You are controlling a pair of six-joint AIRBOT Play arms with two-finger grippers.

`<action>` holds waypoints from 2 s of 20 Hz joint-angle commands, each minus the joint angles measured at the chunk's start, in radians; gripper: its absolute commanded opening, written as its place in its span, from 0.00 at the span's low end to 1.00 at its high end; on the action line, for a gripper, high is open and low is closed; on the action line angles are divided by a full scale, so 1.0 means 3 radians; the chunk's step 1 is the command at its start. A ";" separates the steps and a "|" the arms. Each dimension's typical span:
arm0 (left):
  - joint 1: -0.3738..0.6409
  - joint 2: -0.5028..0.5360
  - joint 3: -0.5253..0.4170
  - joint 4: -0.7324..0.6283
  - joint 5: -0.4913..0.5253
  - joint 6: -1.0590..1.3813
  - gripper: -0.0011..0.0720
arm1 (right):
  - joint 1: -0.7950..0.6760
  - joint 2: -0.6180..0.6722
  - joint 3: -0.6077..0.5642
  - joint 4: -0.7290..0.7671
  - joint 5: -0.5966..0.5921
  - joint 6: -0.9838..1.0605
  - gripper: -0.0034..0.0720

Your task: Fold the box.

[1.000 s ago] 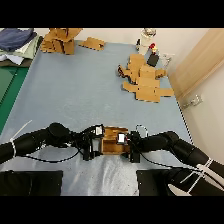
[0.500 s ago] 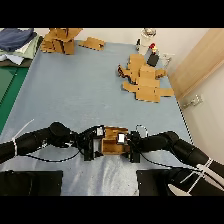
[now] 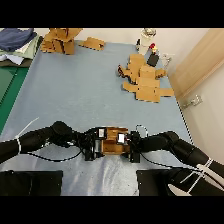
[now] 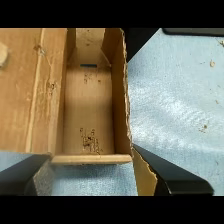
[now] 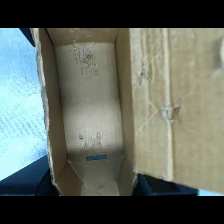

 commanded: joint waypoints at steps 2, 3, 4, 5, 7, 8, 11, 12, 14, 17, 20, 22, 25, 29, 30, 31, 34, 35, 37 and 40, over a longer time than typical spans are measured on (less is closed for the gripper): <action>-0.0017 -0.0027 0.0027 0.0018 0.0010 0.0011 0.96 | 0.0003 0.0000 0.0000 0.0000 0.0000 0.0004 0.71; -0.0017 -0.0027 0.0027 0.0032 0.0020 0.0010 0.96 | 0.0003 0.0000 0.0000 0.0000 0.0000 0.0004 0.71; -0.0017 -0.0027 0.0027 0.0033 0.0024 0.0010 0.96 | 0.0003 0.0000 0.0000 0.0000 0.0000 0.0004 0.71; -0.0017 -0.0027 0.0027 0.0033 0.0037 0.0010 0.96 | 0.0003 0.0000 0.0000 0.0000 0.0000 0.0004 0.71; -0.0017 -0.0027 0.0027 0.0051 0.0062 0.0010 0.95 | 0.0003 0.0000 0.0000 0.0000 0.0000 0.0004 0.71; -0.0017 -0.0027 0.0027 0.0074 0.0061 0.0010 0.78 | 0.0003 0.0000 0.0000 0.0000 0.0000 0.0004 0.71; -0.0015 -0.0027 0.0027 0.0083 0.0046 0.0010 0.73 | 0.0003 0.0000 0.0000 0.0000 0.0000 0.0004 0.71; -0.0015 -0.0027 0.0027 0.0083 0.0047 0.0010 0.73 | 0.0003 0.0000 0.0000 0.0000 0.0000 0.0004 0.71; -0.0015 -0.0027 0.0027 0.0081 0.0046 0.0010 0.73 | 0.0003 0.0000 0.0000 0.0000 0.0000 0.0004 0.71; -0.0015 -0.0027 0.0027 0.0081 0.0047 0.0010 0.73 | 0.0003 0.0000 0.0000 0.0000 0.0000 0.0004 0.71; -0.0015 -0.0027 0.0027 0.0081 0.0047 0.0010 0.73 | 0.0003 0.0000 0.0000 0.0000 0.0000 0.0004 0.71; -0.0015 -0.0027 0.0027 0.0081 0.0047 0.0010 0.73 | 0.0003 0.0000 0.0000 0.0000 0.0000 0.0004 0.71; -0.0015 -0.0027 0.0027 0.0081 0.0047 0.0010 0.73 | 0.0003 0.0000 0.0000 0.0000 0.0000 0.0004 0.71; -0.0015 -0.0027 0.0027 0.0081 0.0047 0.0010 0.73 | 0.0003 0.0000 0.0000 0.0000 0.0000 0.0004 0.72; -0.0015 -0.0027 0.0027 0.0081 0.0047 0.0010 0.73 | 0.0003 0.0000 0.0000 0.0000 0.0000 0.0004 0.71; -0.0015 -0.0027 0.0027 0.0081 0.0047 0.0010 0.73 | 0.0003 0.0000 0.0000 0.0000 0.0000 0.0004 0.71; -0.0015 -0.0027 0.0027 0.0081 0.0047 0.0010 0.73 | 0.0003 0.0000 0.0000 0.0000 0.0001 0.0004 0.71; -0.0015 -0.0027 0.0027 0.0081 0.0047 0.0010 0.73 | 0.0003 0.0000 0.0000 0.0000 0.0001 0.0004 0.71; -0.0015 -0.0027 0.0027 0.0081 0.0047 0.0010 0.73 | 0.0003 0.0000 0.0000 -0.0020 0.0001 0.0004 0.71; -0.0015 -0.0027 0.0027 0.0081 0.0047 0.0010 0.73 | 0.0003 0.0000 0.0000 -0.0020 -0.0001 0.0004 0.71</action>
